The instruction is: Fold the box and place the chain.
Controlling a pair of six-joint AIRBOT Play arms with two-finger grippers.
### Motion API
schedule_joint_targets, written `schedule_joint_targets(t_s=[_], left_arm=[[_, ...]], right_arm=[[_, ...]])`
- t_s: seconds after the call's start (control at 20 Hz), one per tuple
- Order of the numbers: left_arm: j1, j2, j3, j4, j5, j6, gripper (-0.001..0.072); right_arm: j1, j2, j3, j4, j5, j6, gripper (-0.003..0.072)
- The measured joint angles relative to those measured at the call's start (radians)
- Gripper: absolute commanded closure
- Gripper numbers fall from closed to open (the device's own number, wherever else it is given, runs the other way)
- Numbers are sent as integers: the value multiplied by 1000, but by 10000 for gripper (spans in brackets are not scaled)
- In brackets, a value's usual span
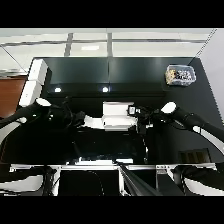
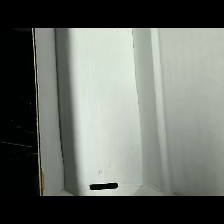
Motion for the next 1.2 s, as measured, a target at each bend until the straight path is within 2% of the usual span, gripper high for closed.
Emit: schedule_joint_targets(t_s=[0.1, 0.15, 0.2, 0.25, 0.3, 0.4, 0.65, 0.75, 0.9, 1.05, 1.2], left_arm=[[-33, -20, 34, -15, -5, 10, 672], [-40, -26, 52, -19, -11, 22, 544], [-45, -31, 72, -24, -27, 35, 339], [-47, -34, 92, -26, -46, 44, 183], [-49, -36, 111, -26, -67, 54, 115], [-54, -39, 148, -31, -106, 68, 90], [-112, -41, 191, -35, -150, 80, 98], [-141, -41, 196, -36, -149, 61, 218], [-181, -41, 209, -35, -134, 30, 234], [-215, -41, 238, -17, -121, -14, 307], [-251, -41, 286, 47, -111, -105, 307]], right_arm=[[0, 0, 0, 0, 0, 0, 281], [0, 0, 0, 0, 0, 0, 281], [0, 0, 0, 0, 0, 0, 281], [0, 0, 0, 0, 0, 0, 281], [0, 0, 0, 0, 0, 0, 281], [0, 0, 0, 0, 0, 0, 281], [0, 0, 0, 0, 0, 0, 281], [0, 0, 0, 0, 0, 0, 281], [0, 0, 0, 0, 0, 0, 281], [0, 0, 0, 0, 0, 0, 281], [0, 0, 0, 0, 0, 1, 281]])
